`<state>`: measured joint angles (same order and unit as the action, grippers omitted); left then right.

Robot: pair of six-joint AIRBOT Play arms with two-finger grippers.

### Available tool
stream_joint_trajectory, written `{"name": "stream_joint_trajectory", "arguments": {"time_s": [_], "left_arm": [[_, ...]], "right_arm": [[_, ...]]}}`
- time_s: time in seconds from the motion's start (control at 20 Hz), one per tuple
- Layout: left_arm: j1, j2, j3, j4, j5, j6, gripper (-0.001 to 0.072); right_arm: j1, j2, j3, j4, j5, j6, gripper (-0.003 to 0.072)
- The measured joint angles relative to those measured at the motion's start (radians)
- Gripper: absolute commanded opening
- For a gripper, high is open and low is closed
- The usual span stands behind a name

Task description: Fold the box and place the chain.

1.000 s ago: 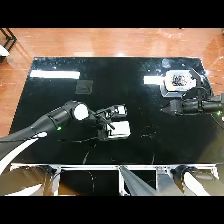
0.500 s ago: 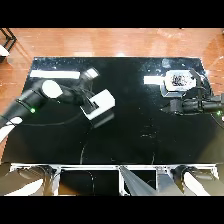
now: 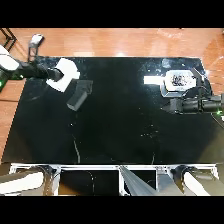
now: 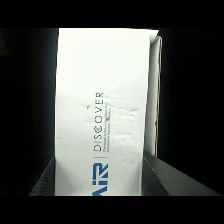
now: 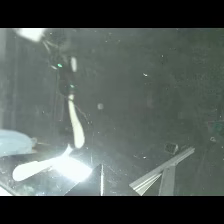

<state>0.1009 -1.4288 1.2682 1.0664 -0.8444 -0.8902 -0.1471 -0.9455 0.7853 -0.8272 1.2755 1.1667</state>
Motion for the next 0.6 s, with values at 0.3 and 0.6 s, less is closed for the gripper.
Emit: {"name": "stream_joint_trajectory", "arguments": {"time_s": [0.3, 0.6], "left_arm": [[0.146, -0.241, 0.264, 0.062, -0.080, -0.007, 0.0018], [0.245, -0.373, 0.369, 0.103, -0.092, -0.024, 0.0018]], "right_arm": [[0.000, 0.000, 0.000, 0.003, -0.001, 0.000, 0.0021], [0.000, 0.000, 0.000, 0.005, -0.005, 0.000, 0.0021]]}}
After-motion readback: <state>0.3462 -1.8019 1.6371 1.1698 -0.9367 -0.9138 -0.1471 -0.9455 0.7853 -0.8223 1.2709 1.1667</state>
